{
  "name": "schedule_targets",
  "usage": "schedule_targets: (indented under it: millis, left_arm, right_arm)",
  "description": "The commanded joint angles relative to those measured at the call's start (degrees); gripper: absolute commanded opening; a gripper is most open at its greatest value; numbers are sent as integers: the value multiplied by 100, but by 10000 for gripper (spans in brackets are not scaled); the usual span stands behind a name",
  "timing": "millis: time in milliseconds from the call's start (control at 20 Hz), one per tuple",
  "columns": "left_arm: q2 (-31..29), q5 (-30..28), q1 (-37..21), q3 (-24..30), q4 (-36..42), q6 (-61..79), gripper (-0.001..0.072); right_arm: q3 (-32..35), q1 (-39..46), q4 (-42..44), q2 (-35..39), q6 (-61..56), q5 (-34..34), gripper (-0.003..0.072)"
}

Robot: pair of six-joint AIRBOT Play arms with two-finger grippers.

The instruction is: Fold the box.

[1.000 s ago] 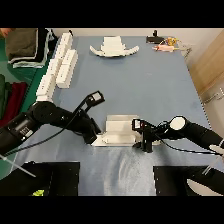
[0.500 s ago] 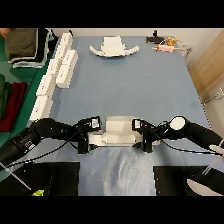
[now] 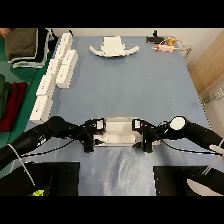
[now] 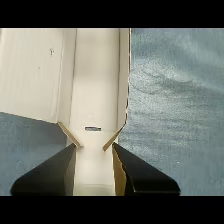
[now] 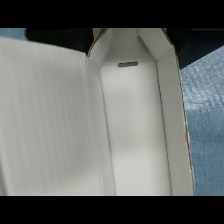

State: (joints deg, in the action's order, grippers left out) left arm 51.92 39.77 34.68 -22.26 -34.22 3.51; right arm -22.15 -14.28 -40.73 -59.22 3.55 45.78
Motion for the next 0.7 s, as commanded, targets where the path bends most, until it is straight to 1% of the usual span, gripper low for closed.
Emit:
schedule_targets:
  millis: [0,50,300,500,650]
  left_arm:
    - [153,-28,0,-9,251,212,186]
    - [186,-31,0,-22,299,229,171]
    - [382,-52,39,-79,905,675,166]
    - [485,-142,212,-87,1139,765,166]
    - [610,-186,214,-87,1250,765,174]
  right_arm:
    - [-4,2,2,2,-2,2,512]
    - [-4,2,2,2,-2,0,512]
    - [-4,2,2,2,-2,2,512]
    - [-4,2,2,2,-2,0,512]
    - [-4,2,2,2,-2,0,512]
